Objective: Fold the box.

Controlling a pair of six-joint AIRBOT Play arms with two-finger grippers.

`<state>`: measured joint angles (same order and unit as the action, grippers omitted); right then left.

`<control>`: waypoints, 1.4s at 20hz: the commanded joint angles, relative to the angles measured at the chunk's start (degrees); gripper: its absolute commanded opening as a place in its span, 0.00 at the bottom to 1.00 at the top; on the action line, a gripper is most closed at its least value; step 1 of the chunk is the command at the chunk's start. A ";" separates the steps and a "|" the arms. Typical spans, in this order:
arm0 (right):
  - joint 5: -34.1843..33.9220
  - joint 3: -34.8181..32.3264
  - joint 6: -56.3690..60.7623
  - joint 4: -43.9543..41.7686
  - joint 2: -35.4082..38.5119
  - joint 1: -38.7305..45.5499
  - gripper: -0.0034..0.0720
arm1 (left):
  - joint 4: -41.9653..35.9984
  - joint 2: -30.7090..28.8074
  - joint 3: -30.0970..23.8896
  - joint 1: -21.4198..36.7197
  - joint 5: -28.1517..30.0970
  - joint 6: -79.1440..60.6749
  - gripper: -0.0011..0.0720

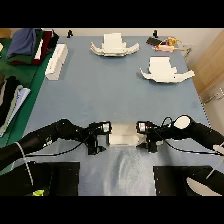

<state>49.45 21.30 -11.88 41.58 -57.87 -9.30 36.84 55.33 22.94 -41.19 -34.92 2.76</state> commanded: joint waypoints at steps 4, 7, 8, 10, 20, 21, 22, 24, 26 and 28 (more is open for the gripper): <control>0.00 0.04 0.00 -0.02 0.02 0.00 0.72 | -6.14 4.57 1.79 0.09 2.58 -6.60 0.98; 0.00 0.04 0.00 -0.02 0.02 0.00 0.72 | -6.27 5.79 2.84 0.09 2.47 -6.60 0.98; 0.00 0.04 0.00 -0.02 0.02 0.00 0.72 | -6.23 6.03 2.95 0.09 2.32 -6.64 0.98; 0.00 0.04 0.00 -0.02 0.02 0.00 0.72 | -5.92 6.16 2.97 -0.28 2.29 -6.64 0.98; 0.00 0.04 0.00 -0.02 0.02 0.00 0.72 | -5.86 9.70 2.99 -3.82 4.63 -7.67 0.98; 0.00 0.04 0.00 -0.02 0.02 0.00 0.72 | -6.01 9.70 3.10 -3.82 4.81 -7.67 0.98; 0.00 0.04 0.00 -0.02 0.02 0.00 0.72 | -6.29 9.70 3.21 -3.82 5.01 -7.67 0.98; 0.00 0.04 0.00 -0.02 0.02 0.00 0.72 | -7.02 9.75 3.72 -3.82 4.98 -7.69 0.98; 0.00 0.04 0.00 -0.02 0.02 0.00 0.72 | -7.37 9.75 4.24 -3.82 4.96 -7.67 0.98; 0.00 0.04 0.00 -0.02 0.02 0.00 0.72 | -7.32 9.81 4.24 -3.80 4.94 -7.10 0.98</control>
<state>49.45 21.30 -11.90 41.58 -57.87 -9.30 29.82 65.04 26.89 -44.97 -30.04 -4.89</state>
